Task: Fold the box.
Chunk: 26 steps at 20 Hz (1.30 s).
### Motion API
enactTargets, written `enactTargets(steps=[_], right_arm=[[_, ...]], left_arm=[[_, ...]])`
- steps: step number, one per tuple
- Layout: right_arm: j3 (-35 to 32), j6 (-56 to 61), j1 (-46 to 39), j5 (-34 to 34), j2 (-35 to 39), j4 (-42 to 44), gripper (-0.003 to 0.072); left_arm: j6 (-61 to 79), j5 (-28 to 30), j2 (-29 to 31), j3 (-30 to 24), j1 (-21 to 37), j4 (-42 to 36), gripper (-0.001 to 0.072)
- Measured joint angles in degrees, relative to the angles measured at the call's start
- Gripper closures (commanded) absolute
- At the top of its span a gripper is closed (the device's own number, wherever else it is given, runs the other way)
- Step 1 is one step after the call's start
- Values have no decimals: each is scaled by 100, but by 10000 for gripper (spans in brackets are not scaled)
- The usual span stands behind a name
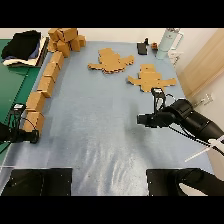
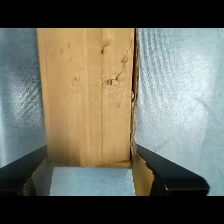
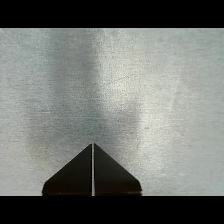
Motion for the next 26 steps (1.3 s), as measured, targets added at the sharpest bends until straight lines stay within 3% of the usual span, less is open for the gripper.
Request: enactTargets(steps=[7, 8, 9, 10, 15, 22, 26], right_arm=[[2, 0, 0, 7, 0, 0, 667], [0, 0, 0, 15, 0, 2, 668], [2, 0, 2, 20, 0, 2, 667], [0, 0, 0, 20, 0, 2, 668], [2, 0, 2, 101, 0, 2, 668], [2, 0, 0, 138, 0, 2, 668], [2, 0, 0, 144, 0, 2, 668]], left_arm=[[-586, -2216, 57, 1375, -17, -177, 11], [-730, -2531, 59, 1602, -55, -328, 238], [-841, -2787, 59, 1792, -140, -525, 655], [-890, -2957, 61, 1993, -295, -815, 693], [-1272, -2730, -522, 2977, -1740, -1626, 693], [-1598, -2188, -2879, 4824, -3880, -1882, 694], [-1657, -1786, -3716, 5379, -4712, -1928, 694]])
